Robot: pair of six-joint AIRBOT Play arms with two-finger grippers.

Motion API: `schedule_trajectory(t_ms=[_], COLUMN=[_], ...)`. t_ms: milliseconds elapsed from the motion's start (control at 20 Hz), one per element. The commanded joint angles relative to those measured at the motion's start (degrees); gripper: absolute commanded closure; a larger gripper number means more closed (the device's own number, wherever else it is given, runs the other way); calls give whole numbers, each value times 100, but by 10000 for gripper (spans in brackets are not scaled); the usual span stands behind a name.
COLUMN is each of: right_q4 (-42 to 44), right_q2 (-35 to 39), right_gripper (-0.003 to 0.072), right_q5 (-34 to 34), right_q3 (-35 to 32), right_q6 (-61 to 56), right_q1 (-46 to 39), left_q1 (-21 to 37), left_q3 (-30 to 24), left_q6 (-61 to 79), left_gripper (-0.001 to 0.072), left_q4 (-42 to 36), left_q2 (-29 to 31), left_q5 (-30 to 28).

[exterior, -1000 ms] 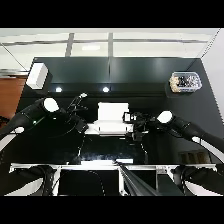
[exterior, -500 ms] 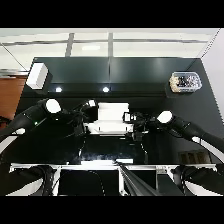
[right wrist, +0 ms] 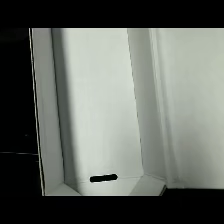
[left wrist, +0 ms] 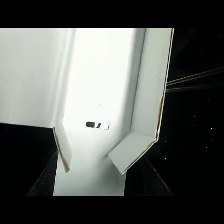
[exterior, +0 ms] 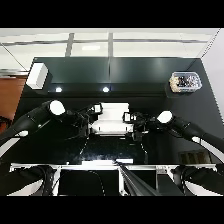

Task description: Fold the box and place the chain.

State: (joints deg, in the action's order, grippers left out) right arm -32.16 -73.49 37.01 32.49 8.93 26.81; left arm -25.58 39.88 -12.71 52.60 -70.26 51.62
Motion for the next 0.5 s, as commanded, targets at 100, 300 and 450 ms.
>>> schedule_trajectory(t_ms=[100, 300, 450], right_q4=[9, 9, 11], right_q2=[-4, -4, -4], right_gripper=[484, 484, 484], right_q5=[-15, -15, -15], right_q3=[0, -2, -2], right_q6=[-17, -15, -17], right_q1=[0, 0, 0], left_q1=[-85, -85, -87], left_q3=[-4, -4, -4], left_q6=[74, 74, 72], left_gripper=[333, 361, 383], left_q4=[-107, -221, -649], left_q2=[4, 2, -44], left_q5=[-85, -361, -334])
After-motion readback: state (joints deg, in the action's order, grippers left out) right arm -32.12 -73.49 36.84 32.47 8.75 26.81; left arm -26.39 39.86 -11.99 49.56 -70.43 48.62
